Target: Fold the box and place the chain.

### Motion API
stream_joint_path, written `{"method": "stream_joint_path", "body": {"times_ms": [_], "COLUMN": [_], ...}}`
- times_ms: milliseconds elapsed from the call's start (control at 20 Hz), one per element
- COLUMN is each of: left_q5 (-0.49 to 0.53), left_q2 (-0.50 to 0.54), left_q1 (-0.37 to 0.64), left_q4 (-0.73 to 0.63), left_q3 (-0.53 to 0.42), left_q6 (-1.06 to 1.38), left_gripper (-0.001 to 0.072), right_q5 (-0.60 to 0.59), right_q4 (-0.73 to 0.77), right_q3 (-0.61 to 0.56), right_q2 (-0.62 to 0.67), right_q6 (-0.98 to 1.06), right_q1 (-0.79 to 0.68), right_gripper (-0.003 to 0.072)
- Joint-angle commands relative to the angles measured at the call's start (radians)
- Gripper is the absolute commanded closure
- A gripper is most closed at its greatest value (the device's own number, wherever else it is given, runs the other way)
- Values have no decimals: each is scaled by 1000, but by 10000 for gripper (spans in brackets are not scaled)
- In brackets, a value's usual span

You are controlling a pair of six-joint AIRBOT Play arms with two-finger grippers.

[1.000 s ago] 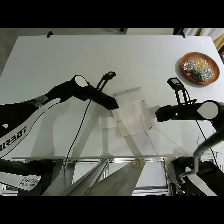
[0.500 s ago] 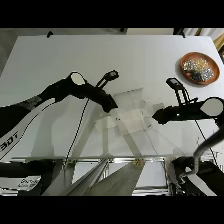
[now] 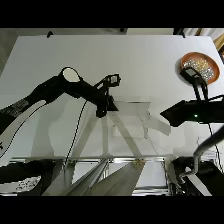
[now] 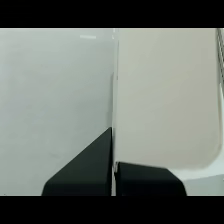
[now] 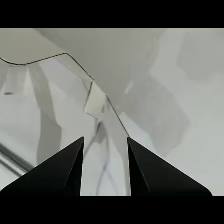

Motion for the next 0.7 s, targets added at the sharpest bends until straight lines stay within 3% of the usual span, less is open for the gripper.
{"method": "stream_joint_path", "body": {"times_ms": [0,300,450,650], "left_q5": [29,143,217,231], "left_q2": [-1,-67,-95,-117], "left_q1": [-1,-79,-107,-106], "left_q4": [-2,119,109,91], "left_q3": [0,0,0,0], "left_q6": [55,54,53,32], "left_gripper": [704,704,704,704], "right_q5": [14,8,8,8], "right_q4": [-64,-63,-63,-63], "right_q3": [9,9,9,9], "right_q2": [63,63,63,63], "right_q6": [1,1,1,1], "right_q1": [0,0,0,0], "right_gripper": [371,382,382,382]}}
